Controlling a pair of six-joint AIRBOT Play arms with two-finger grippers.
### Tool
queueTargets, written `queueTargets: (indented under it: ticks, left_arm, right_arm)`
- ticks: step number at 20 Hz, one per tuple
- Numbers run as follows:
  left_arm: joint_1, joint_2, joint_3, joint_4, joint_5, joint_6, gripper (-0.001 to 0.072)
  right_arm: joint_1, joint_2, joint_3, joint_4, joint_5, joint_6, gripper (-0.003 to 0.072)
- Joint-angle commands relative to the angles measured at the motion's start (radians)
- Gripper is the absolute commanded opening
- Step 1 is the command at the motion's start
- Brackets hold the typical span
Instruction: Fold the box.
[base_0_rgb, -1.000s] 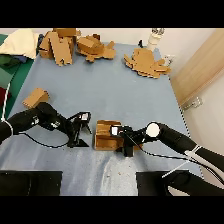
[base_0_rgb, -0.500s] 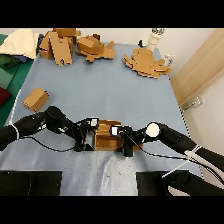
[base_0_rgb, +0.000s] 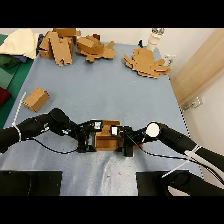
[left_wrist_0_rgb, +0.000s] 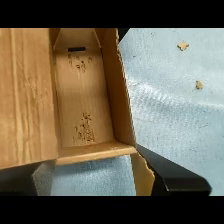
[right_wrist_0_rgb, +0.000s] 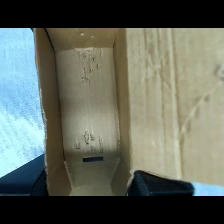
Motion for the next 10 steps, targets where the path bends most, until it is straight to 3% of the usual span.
queueTargets:
  ticks: [1,7,8,9,10]
  left_arm:
    - [-0.003,-0.015,-0.001,-0.009,0.039,-0.001,0.0692]
    - [-0.015,-0.037,0.007,0.001,0.051,-0.031,0.0689]
    - [-0.016,-0.037,0.007,0.001,0.051,-0.031,0.0633]
    - [-0.016,-0.037,0.007,0.001,0.050,-0.031,0.0524]
    - [-0.016,-0.037,0.007,0.001,0.050,-0.031,0.0517]
  right_arm:
    - [0.000,0.000,0.001,0.016,0.003,0.000,0.0582]
    - [0.000,0.000,0.001,0.023,0.003,0.000,0.0582]
    - [0.000,0.000,0.001,0.023,0.003,0.000,0.0582]
    - [0.000,0.000,0.001,0.023,0.003,0.000,0.0582]
    - [0.000,0.000,0.001,0.023,0.003,0.000,0.0582]
